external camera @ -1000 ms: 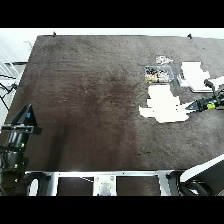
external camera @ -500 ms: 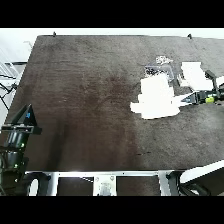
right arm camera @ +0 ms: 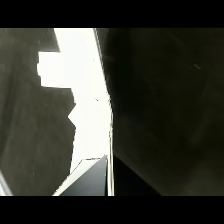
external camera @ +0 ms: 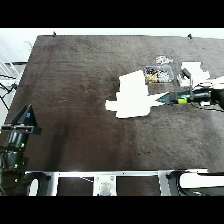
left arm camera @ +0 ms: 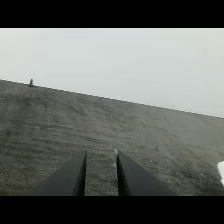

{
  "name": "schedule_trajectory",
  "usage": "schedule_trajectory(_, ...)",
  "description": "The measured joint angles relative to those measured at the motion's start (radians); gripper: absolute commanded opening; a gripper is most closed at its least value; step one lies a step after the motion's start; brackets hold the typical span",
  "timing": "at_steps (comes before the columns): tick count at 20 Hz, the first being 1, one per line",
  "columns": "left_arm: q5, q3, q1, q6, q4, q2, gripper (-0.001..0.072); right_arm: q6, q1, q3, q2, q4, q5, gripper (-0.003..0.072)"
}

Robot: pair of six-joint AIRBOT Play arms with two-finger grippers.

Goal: Fold the box and place the chain.

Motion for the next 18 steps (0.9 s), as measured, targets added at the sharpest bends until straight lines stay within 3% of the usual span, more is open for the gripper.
schedule_trajectory(6, 0.029, 0.000, 0.000, 0.058, 0.000, 0.000, 0.0233, 0.051, 0.228, -0.043, 0.062, 0.030, -0.296, 0.0010)
schedule_trajectory(12, 0.038, 0.000, 0.000, 0.076, 0.000, 0.000, 0.0233, 0.057, 0.386, -0.050, 0.040, 0.035, -0.554, 0.0011)
schedule_trajectory(18, 0.005, 0.000, 0.000, 0.079, 0.000, 0.000, 0.0234, 0.024, 0.424, -0.050, -0.005, 0.036, -0.649, 0.0011)
